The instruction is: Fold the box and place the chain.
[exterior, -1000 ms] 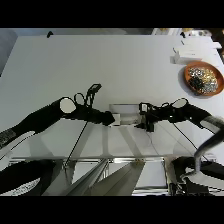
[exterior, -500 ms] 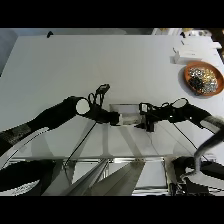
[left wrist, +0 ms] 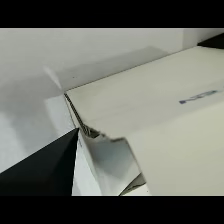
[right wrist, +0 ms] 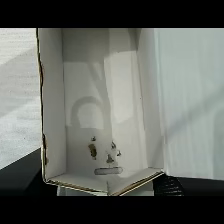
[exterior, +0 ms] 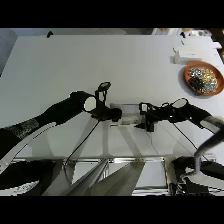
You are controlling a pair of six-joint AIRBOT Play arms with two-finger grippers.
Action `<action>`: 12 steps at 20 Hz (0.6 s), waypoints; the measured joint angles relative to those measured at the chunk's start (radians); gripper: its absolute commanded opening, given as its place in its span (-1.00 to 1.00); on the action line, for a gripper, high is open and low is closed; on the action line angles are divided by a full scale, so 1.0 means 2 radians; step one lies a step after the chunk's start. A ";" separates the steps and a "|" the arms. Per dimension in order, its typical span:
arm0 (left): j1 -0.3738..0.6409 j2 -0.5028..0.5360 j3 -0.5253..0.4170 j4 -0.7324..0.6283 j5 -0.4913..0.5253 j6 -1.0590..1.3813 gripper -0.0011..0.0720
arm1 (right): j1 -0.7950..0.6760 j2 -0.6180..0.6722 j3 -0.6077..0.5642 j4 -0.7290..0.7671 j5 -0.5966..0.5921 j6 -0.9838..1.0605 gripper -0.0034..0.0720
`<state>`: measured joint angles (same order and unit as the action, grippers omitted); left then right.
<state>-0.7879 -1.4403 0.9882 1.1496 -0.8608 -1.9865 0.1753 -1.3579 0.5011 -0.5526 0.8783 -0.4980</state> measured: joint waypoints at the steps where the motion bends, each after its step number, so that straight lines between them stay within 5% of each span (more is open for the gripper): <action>1: -0.001 -0.004 0.009 0.009 -0.010 -0.014 0.35 | 0.000 0.000 0.000 0.000 0.000 0.000 0.10; 5: -0.007 -0.034 0.051 0.043 -0.074 -0.067 0.34 | 0.000 0.000 0.000 0.000 0.000 0.000 0.10; 7: -0.012 -0.050 0.069 0.051 -0.097 -0.087 0.06 | 0.000 0.000 0.000 0.000 0.000 0.000 0.10; 12: -0.024 -0.080 0.087 0.068 -0.119 -0.139 -0.09 | 0.000 0.000 0.000 0.000 0.000 0.000 0.10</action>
<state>-0.8352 -1.6005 1.1614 1.2858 -1.0996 -2.2646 0.1753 -1.3579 0.5011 -0.5529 0.8783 -0.4988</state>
